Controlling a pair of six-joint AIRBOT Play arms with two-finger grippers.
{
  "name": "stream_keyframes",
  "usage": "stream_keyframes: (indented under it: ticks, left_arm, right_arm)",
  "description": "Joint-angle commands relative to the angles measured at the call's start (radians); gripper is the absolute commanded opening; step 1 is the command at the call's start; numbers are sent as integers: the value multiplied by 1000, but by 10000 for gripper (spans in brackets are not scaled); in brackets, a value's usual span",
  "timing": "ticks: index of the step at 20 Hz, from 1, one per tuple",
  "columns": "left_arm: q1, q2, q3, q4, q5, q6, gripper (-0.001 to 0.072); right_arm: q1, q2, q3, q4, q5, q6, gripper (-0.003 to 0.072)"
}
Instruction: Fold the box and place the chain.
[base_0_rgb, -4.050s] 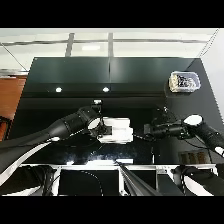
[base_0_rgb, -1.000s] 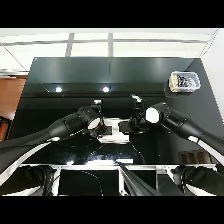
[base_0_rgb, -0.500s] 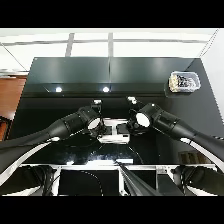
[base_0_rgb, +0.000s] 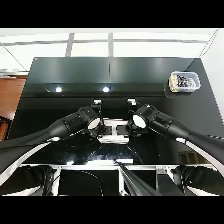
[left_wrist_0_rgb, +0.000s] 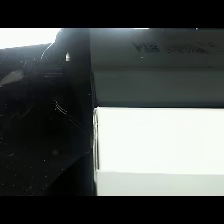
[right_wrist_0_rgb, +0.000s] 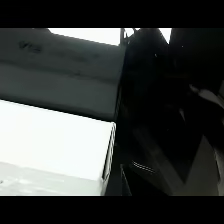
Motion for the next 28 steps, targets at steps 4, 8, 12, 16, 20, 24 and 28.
stream_keyframes:
  ticks: [4, 8, 12, 16, 20, 24, 28]
  left_arm:
    - [0, -1, 0, 0, 1, 1, 30]
    - [0, -1, 0, 0, 1, 1, 30]
    - [0, -1, 0, 0, 1, 1, 30]
    - [0, -1, 0, 0, 1, 1, 30]
    - [0, -1, 0, 0, 1, 0, 30]
    - [0, -1, 0, 0, 1, 0, 30]
    - [0, -1, 0, 0, 1, 0, 30]
  right_arm:
    - [1, -35, 2, -1, -7, 11, 239]
    - [1, -40, 2, -2, -19, 17, 239]
    - [1, -51, 2, -1, -10, 20, 239]
    - [2, -53, 5, -6, 10, 19, 238]
    - [45, -92, 68, -58, 34, 33, 238]
    - [48, -103, 77, -82, 48, 68, 237]
    - [49, -103, 77, -83, 56, 70, 137]
